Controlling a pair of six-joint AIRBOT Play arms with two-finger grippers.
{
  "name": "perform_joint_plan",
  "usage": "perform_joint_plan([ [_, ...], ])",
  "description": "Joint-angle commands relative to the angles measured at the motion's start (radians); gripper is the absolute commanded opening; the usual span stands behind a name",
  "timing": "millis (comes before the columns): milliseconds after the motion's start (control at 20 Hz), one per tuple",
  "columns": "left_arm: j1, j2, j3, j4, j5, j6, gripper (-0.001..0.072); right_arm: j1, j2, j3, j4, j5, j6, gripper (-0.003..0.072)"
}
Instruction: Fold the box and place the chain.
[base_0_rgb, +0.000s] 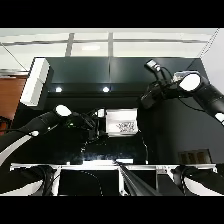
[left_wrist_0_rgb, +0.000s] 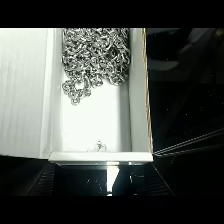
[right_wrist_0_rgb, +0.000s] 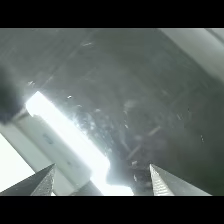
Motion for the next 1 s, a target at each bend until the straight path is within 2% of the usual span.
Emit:
perform_joint_plan([
  [0, 0.000, 0.000, 0.001, 0.000, 0.001, 0.000, 0.0287, 0.018, -0.027, 0.001, 0.064, 0.119, -0.284, 0.0720],
  [100, 0.000, 0.000, 0.001, 0.000, 0.000, 0.000, 0.0287, 0.018, -0.026, 0.001, 0.088, 0.240, -0.301, 0.0720],
  [450, 0.000, 0.000, 0.001, 0.000, 0.000, 0.000, 0.0287, 0.018, 0.009, -0.018, 0.182, 0.409, -0.235, 0.0720],
  [750, 0.000, 0.000, 0.001, 0.000, 0.000, 0.000, 0.0287, 0.037, 0.040, -0.113, 0.204, 0.354, -0.272, 0.0720],
  [950, 0.000, 0.000, 0.001, 0.000, 0.000, 0.000, 0.0287, 0.068, 0.042, -0.122, 0.208, 0.271, -0.346, 0.0720],
])
